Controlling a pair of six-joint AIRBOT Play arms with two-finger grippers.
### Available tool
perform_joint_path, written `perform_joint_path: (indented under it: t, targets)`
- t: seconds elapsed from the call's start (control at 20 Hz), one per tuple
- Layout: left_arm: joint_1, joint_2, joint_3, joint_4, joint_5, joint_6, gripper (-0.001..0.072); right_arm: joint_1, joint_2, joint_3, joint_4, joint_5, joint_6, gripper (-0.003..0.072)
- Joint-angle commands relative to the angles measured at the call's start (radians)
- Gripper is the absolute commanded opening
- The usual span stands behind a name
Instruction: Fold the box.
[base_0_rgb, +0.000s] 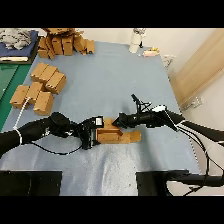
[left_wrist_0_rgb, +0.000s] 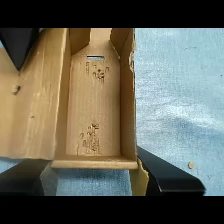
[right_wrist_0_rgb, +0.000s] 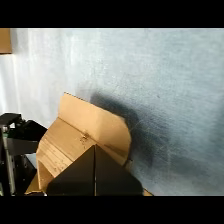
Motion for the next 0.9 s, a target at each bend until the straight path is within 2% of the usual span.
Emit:
perform_joint_path:
  t: [0.0,0.55,0.85]
  targets:
    - [-0.001,0.000,0.002,0.000,0.001,0.000,0.0479,0.012,-0.014,0.001,-0.013,-0.012,-0.003,0.0004]
    - [-0.001,-0.001,0.002,-0.001,0.001,0.000,0.0479,0.003,-0.007,0.010,-0.013,-0.021,-0.003,0.0005]
    - [-0.001,-0.001,0.002,0.000,0.001,0.000,0.0479,-0.135,0.071,0.048,-0.014,0.005,-0.003,0.0004]
